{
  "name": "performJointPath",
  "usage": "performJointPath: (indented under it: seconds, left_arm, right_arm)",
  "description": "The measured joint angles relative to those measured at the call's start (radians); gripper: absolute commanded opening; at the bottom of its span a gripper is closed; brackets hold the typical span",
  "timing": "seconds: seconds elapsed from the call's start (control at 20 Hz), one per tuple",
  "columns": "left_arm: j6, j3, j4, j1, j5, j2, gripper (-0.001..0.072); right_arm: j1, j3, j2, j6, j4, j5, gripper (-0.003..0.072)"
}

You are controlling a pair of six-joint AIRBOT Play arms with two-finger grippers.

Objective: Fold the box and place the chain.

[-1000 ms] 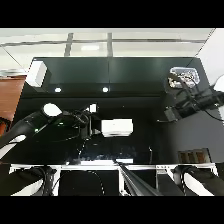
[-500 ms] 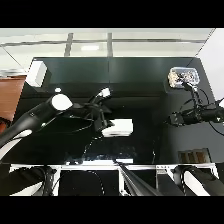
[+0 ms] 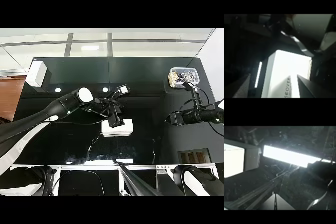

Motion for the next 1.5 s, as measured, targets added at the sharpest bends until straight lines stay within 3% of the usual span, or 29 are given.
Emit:
performJointPath:
  seconds: [0.25,0.75,1.0,1.25,1.3,1.35,1.4,1.5]
  left_arm:
    - [-0.004,0.01,0.049,-0.006,-0.073,-0.012,0.071]
    - [0.039,0.028,0.112,-0.051,-0.113,-0.013,0.071]
    - [0.046,0.032,0.194,-0.091,-0.097,-0.014,0.071]
    - [0.045,0.032,0.325,-0.151,-0.013,-0.037,0.0699]
    - [0.04,0.032,0.338,-0.159,0.001,-0.041,0.0576]
    - [0.031,0.033,0.349,-0.166,0.005,-0.043,0.0395]
    - [0.02,0.034,0.359,-0.171,0.008,-0.041,0.0347]
    - [-0.036,0.037,0.386,-0.17,0.003,-0.024,0.0332]
  right_arm:
    - [-0.001,0.0,0.0,-0.003,0.0,-0.014,0.0015]
    - [-0.001,0.0,0.0,-0.004,0.0,-0.021,0.0015]
    - [-0.001,0.0,0.0,-0.005,0.0,-0.022,0.0015]
    - [-0.001,0.0,0.0,-0.004,0.0,-0.026,0.0015]
    - [-0.001,0.0,0.0,-0.005,-0.001,-0.027,0.0015]
    - [-0.001,0.0,0.0,-0.004,-0.001,-0.027,0.0015]
    - [-0.001,0.0,0.0,-0.004,-0.001,-0.026,0.0015]
    - [-0.001,0.0,0.0,-0.004,-0.001,-0.025,0.0015]
